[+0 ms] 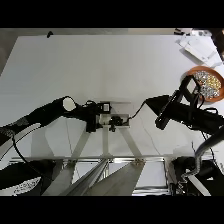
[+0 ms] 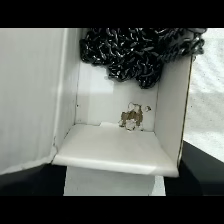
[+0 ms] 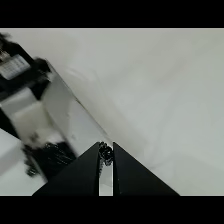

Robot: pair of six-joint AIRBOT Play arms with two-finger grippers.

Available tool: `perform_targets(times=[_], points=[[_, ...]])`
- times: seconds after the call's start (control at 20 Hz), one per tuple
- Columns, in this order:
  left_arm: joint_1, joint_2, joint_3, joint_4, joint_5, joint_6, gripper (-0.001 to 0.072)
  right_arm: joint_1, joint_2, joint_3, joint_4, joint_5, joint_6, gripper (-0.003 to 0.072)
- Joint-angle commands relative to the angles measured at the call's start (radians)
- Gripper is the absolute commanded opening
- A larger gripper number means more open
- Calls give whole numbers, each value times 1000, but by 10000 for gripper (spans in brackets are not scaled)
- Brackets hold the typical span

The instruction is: Fold the box and place the chain.

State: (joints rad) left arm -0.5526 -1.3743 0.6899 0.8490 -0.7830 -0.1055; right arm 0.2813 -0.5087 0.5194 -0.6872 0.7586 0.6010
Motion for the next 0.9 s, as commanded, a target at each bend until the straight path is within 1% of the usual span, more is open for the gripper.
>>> perform_targets(times=[0.0,0.15,0.25,0.35,0.4,0.5,0.6,0.65,0.85], points=[[0,0,1,0,0,0,292,0,13,1,170,63,-3,8],[0,0,1,0,0,0,292,15,-25,1,219,85,2,8],[0,0,1,0,0,0,292,79,-68,1,222,85,2,8],[0,0,1,0,0,0,292,172,-135,1,221,56,4,8],[0,0,0,0,0,0,292,220,-180,1,222,15,10,8],[0,0,0,0,0,0,292,293,-275,1,221,-111,69,8],[0,0,0,0,0,0,292,335,-362,1,221,-230,153,8],[0,0,0,0,0,0,292,349,-400,1,222,-270,194,8],[0,0,0,0,0,0,292,383,-501,1,221,-343,311,8]])
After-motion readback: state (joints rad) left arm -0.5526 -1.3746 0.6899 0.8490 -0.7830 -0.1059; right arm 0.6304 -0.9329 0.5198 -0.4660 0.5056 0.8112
